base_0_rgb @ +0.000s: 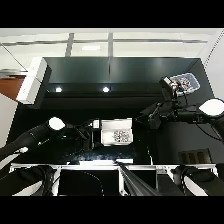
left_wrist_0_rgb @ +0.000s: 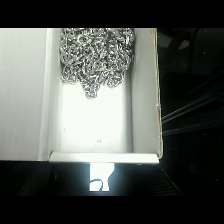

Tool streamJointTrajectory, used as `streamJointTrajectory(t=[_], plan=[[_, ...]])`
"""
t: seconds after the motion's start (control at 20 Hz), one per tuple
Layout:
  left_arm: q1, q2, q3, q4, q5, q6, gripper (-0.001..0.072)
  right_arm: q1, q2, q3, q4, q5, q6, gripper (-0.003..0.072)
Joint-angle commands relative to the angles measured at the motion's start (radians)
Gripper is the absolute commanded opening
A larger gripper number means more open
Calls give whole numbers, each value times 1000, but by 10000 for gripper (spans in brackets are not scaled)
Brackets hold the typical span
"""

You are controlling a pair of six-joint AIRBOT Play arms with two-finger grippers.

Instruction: Fold the box and place the chain.

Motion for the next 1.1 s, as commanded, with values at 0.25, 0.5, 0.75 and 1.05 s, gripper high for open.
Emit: streamJointTrajectory(t=[0.25,0.5,0.75,1.05], plan=[[0,0,0,-4,1,2,476,0,0,0,0,-123,108,720],[0,0,6,21,0,3,476,0,-2,23,0,-241,192,717],[0,0,7,27,-5,2,476,95,-89,24,0,-256,220,714],[0,0,7,26,-7,-3,476,196,-163,29,0,-164,5,710]])
